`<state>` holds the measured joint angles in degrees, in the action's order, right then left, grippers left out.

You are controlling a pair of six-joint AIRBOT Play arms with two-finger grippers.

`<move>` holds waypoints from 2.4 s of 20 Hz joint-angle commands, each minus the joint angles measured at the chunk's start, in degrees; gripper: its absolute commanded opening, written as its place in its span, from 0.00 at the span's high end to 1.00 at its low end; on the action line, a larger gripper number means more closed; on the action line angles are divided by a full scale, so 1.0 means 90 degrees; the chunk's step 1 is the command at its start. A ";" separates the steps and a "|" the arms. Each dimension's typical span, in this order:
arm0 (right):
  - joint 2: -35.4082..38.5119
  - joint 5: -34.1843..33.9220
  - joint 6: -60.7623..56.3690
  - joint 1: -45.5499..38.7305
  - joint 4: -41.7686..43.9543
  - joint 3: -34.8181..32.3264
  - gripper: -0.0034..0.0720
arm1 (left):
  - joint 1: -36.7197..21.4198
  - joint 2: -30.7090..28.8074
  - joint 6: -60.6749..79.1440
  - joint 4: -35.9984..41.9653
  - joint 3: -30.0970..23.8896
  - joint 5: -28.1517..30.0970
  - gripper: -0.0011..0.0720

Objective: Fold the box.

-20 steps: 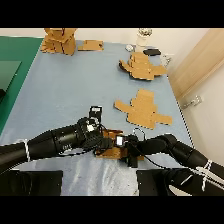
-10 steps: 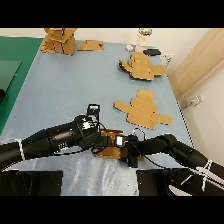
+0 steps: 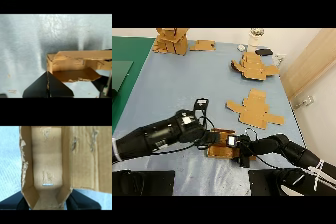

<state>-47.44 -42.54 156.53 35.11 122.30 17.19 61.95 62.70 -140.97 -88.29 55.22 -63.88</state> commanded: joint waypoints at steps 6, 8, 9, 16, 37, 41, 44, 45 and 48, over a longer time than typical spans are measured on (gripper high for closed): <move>0.0000 0.0002 -0.0002 0.0002 0.0002 0.0000 0.17 | -0.3456 -0.1222 0.9340 0.4843 -0.1557 -0.0214 0.97; 0.0000 0.0002 -0.0002 0.0000 0.0002 0.0000 0.17 | -0.4063 -0.1149 1.1140 0.5185 -0.1758 -0.0160 0.97; 0.0000 0.0002 -0.0002 0.0000 0.0002 0.0000 0.17 | -0.4175 -0.1064 1.1492 0.5090 -0.1802 -0.0032 0.96; 0.0000 0.0002 -0.0002 0.0002 0.0002 0.0000 0.17 | -0.4075 -0.0197 1.3148 0.4359 -0.1967 0.1049 0.03; 0.0000 0.0002 -0.0002 0.0002 0.0002 0.0000 0.17 | -0.2472 -0.0214 1.6762 0.6487 -0.3402 0.3179 0.00; 0.0000 0.0002 -0.0002 0.0002 0.0002 0.0000 0.17 | -0.2283 -0.0165 1.6791 0.6504 -0.3349 0.3412 0.00; 0.0000 0.0002 -0.0002 0.0002 0.0002 0.0000 0.17 | -0.2278 -0.0165 1.6871 0.6506 -0.3351 0.3383 0.00; 0.0000 0.0002 -0.0002 0.0002 0.0002 0.0000 0.17 | -0.2285 -0.0165 1.6905 0.6506 -0.3351 0.3298 0.00; 0.0000 0.0002 -0.0002 0.0002 0.0002 0.0000 0.17 | -0.2319 -0.0165 1.6954 0.6506 -0.3354 0.3130 0.00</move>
<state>-47.44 -42.54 156.51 35.11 122.32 17.19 41.19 61.19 10.96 -29.76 24.99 -34.63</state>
